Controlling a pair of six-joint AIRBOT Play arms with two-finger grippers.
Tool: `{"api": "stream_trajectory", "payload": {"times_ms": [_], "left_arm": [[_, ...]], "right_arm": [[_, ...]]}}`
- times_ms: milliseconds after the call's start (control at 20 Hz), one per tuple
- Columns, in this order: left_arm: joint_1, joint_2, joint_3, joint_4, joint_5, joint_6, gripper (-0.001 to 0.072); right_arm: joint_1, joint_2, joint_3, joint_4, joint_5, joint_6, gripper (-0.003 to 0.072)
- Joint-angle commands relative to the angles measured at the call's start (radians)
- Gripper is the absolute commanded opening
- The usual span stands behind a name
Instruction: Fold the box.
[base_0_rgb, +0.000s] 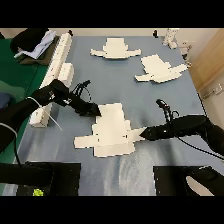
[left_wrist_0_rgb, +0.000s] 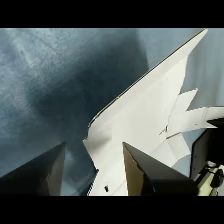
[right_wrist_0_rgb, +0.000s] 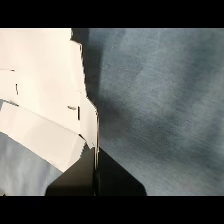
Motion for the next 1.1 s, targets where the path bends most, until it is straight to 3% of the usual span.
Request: {"api": "stream_trajectory", "payload": {"times_ms": [0,150,400,600,700,1050], "left_arm": [[0.001,-0.083,0.060,-0.073,-0.075,0.101,0.0400],[0.001,-0.105,0.076,-0.145,-0.166,0.188,0.0395],[0.001,-0.105,0.076,-0.139,-0.262,0.231,0.0395],[0.001,-0.106,0.076,-0.139,-0.268,0.259,0.0393],[0.000,-0.111,0.076,-0.139,-0.288,0.285,0.0288],[-0.015,-0.112,0.076,-0.140,-0.292,0.310,0.0286]], "right_arm": [[0.001,0.001,-0.001,-0.001,-0.014,0.002,0.0000],[0.001,0.001,-0.001,-0.004,-0.014,0.002,0.0000],[0.001,-0.001,-0.001,-0.016,-0.013,0.002,0.0000],[0.001,-0.001,-0.001,-0.016,-0.012,0.002,-0.0001],[0.001,-0.001,-0.001,-0.016,-0.012,0.002,-0.0001],[0.001,-0.001,-0.001,-0.016,-0.013,0.002,0.0000]]}}
